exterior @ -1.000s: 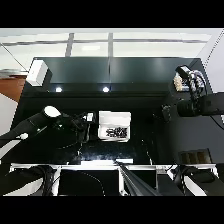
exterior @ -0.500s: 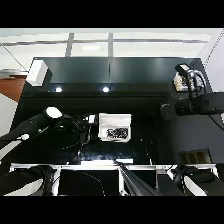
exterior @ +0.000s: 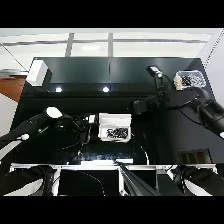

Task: Fold the box and place the chain.

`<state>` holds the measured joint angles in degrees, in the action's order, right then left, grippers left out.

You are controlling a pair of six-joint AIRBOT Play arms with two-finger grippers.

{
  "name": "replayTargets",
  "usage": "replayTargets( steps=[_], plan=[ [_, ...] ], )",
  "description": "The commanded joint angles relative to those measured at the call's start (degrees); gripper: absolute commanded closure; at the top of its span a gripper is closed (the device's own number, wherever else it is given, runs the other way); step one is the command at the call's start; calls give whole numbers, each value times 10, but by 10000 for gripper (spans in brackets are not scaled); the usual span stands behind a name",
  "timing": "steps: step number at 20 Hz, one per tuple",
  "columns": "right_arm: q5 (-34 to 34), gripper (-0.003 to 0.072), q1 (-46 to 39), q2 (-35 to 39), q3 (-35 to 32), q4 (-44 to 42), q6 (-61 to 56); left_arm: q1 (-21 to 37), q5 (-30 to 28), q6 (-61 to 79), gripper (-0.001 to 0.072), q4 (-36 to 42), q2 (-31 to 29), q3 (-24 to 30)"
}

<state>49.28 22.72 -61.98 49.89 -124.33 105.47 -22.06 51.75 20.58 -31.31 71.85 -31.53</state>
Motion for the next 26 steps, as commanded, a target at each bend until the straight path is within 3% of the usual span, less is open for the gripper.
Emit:
replayTargets(
  steps=[1,8,14,18,23,26],
  plan=[
    [21,-7,27,-29,0,-13,75,0,-2,0,227,0,0,0],
    [180,-7,29,-28,0,-24,181,0,-2,0,227,0,0,0],
    [95,-8,89,-28,0,24,283,0,-2,0,227,0,0,0],
    [86,-7,103,-25,5,34,345,0,-2,0,227,0,0,0],
    [117,-8,99,21,77,110,339,0,-2,0,227,0,0,0],
    [113,-7,42,58,73,153,226,0,-2,0,227,0,0,0]
  ],
)
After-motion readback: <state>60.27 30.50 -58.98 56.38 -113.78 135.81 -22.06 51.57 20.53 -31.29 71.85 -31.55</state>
